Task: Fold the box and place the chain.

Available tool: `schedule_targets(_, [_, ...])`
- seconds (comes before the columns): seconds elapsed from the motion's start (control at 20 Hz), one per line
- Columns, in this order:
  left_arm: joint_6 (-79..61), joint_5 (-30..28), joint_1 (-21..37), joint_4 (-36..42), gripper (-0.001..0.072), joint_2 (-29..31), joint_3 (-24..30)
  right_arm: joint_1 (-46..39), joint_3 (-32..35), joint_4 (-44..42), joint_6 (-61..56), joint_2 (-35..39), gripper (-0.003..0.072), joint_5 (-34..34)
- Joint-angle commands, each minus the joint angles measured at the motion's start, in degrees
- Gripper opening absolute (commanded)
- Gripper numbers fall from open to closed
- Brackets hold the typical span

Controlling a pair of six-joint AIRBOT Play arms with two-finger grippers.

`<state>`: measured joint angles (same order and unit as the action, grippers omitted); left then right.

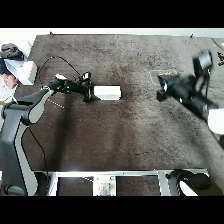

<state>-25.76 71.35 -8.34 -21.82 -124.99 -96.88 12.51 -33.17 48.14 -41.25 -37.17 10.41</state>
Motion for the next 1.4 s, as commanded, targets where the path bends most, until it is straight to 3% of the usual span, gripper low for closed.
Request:
schedule_targets(0.0, [-0.02, -0.02, 0.04, -0.02, 0.0468, -0.02, -0.02, 0.04, 20.83, -3.96, -4.00, 13.44, 0.0013, -22.75])
schedule_targets(0.15, [-0.02, -0.04, 0.04, 0.02, 0.0468, -0.02, -0.02, 0.04, 27.32, -3.98, -3.56, 18.75, 0.0013, -22.86])
schedule_targets(0.35, [-0.02, -0.04, 0.04, 0.02, 0.0468, -0.02, -0.02, 0.04, 28.00, -3.15, -3.39, 18.84, 0.0014, -23.41])
schedule_targets(0.65, [1.97, 0.96, 0.04, 0.42, 0.0466, -0.02, -0.02, 0.04, 27.98, -2.95, -3.39, 18.84, 0.0014, -31.36])
schedule_targets(0.7, [2.14, 1.05, 0.04, 0.76, 0.0325, -0.02, -0.02, 0.04, 27.98, -2.95, -3.39, 18.84, 0.0014, -33.48])
schedule_targets(0.75, [3.30, 1.29, 0.04, 1.38, 0.0025, 0.04, -0.02, 0.04, 27.98, -2.95, -3.39, 18.84, 0.0014, -35.56])
schedule_targets(0.9, [5.35, 1.29, 0.52, 5.14, 0.0011, 1.51, -0.11, 0.04, 27.98, -2.95, -3.39, 18.84, 0.0014, -43.17])
schedule_targets(1.05, [8.68, -0.48, 2.08, 5.35, 0.0009, 6.84, -0.13, 0.04, 27.98, -2.95, -3.39, 18.84, 0.0014, -51.54])
schedule_targets(1.35, [26.12, -10.58, 9.70, 4.61, 0.0006, 20.63, 0.66, 0.04, 27.98, -2.95, -3.39, 18.84, 0.0014, -69.07])
